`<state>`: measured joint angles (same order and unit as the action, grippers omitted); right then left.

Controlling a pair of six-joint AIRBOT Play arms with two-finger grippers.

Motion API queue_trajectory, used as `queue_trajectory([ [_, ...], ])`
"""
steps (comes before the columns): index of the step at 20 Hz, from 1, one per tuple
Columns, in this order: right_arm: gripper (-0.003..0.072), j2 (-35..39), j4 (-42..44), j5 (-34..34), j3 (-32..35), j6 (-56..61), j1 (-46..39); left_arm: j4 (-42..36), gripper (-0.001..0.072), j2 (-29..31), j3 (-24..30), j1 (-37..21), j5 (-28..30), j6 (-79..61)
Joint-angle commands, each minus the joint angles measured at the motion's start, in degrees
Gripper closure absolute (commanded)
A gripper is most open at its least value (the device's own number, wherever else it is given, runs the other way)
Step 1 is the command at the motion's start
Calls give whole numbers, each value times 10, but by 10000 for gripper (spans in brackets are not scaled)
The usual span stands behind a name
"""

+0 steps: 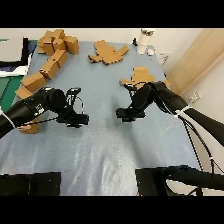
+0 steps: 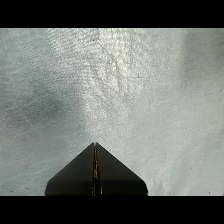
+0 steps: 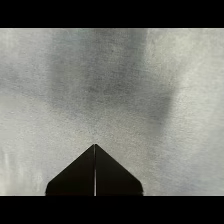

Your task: Fold the box.

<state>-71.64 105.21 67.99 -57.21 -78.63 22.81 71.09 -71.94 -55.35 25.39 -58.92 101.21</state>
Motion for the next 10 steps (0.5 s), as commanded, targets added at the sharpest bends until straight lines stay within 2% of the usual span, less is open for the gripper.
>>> queue_trajectory([
  [1,683,0,4,3,0,1,0,0,698,0,0,-1,-1,0],
  [7,683,0,11,2,0,1,-3,0,698,0,0,-1,-1,0],
  [10,683,-11,0,-2,-20,1,-33,0,698,0,0,-1,-1,0],
])
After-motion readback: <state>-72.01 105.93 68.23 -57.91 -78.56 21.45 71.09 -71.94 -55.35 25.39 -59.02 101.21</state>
